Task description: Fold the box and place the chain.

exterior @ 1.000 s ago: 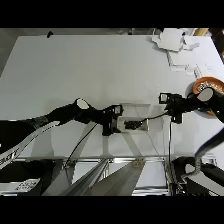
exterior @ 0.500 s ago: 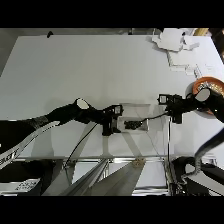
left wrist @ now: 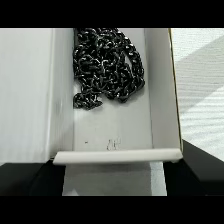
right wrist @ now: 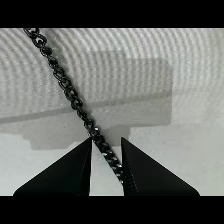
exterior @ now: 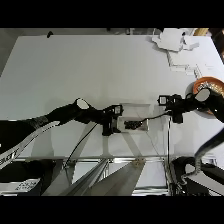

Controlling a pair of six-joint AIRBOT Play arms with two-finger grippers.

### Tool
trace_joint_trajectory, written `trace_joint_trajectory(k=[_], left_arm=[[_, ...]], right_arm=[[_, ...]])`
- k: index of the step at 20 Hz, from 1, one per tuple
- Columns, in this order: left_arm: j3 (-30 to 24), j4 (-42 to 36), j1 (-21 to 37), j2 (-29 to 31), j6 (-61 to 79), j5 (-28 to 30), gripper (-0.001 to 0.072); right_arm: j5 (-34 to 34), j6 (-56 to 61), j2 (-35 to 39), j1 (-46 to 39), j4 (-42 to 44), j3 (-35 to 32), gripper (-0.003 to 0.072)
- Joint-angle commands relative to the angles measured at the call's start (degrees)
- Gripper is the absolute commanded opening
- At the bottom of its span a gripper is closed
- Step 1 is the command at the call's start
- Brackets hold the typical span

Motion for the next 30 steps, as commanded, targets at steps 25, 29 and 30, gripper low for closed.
trace_joint_trajectory(k=[25,29,30], left_arm=[[-0.02,0.02,0.0,0.02,0.02,0.02,0.021],[-0.02,0.02,0.0,0.02,0.02,0.02,0.021],[-0.02,0.02,0.0,0.02,0.02,0.02,0.021]], right_arm=[[17.09,2.84,16.57,0.79,7.74,-0.04,0.0019],[21.46,5.9,22.82,8.0,17.07,-0.04,0.0019],[21.57,6.78,23.39,10.36,19.43,-0.04,0.0019]])
